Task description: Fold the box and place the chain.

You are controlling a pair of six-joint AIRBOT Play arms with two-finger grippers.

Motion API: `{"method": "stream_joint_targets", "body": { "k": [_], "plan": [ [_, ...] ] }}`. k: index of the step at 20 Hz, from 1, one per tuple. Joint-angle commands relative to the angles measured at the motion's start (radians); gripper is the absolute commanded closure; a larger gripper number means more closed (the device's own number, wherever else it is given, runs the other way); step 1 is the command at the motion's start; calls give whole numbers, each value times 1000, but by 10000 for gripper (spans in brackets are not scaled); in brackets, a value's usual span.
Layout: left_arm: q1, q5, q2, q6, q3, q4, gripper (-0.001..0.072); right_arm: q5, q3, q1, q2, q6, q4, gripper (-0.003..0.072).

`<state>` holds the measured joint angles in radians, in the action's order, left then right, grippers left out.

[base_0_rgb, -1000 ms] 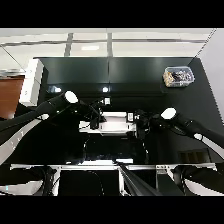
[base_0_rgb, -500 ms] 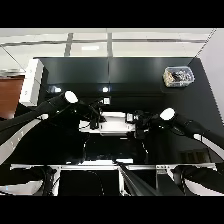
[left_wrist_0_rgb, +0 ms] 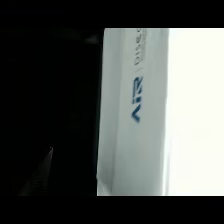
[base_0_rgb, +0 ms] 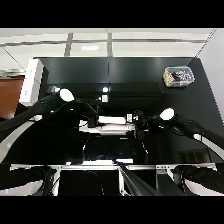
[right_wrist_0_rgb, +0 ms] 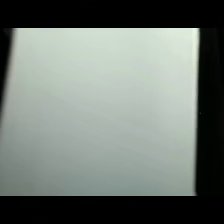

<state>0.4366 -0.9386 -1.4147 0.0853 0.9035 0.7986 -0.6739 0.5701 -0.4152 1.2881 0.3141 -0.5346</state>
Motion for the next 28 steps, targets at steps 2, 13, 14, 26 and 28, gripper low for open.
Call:
{"method": "stream_joint_targets", "body": {
  "k": [2,13,14,26,28],
  "plan": [
    [-40,-129,135,312,1,286,57,1,0,0,1,-1,-1,227],
    [-79,-366,188,598,-113,-125,684,-2,0,0,1,0,-2,499],
    [-79,-285,188,570,-133,-181,683,-2,0,0,1,0,-2,499],
    [-79,189,81,439,-145,-323,683,2,0,0,1,-1,-1,499],
    [-79,155,32,439,-145,-324,684,2,0,0,1,-1,-1,500]
  ]
}}
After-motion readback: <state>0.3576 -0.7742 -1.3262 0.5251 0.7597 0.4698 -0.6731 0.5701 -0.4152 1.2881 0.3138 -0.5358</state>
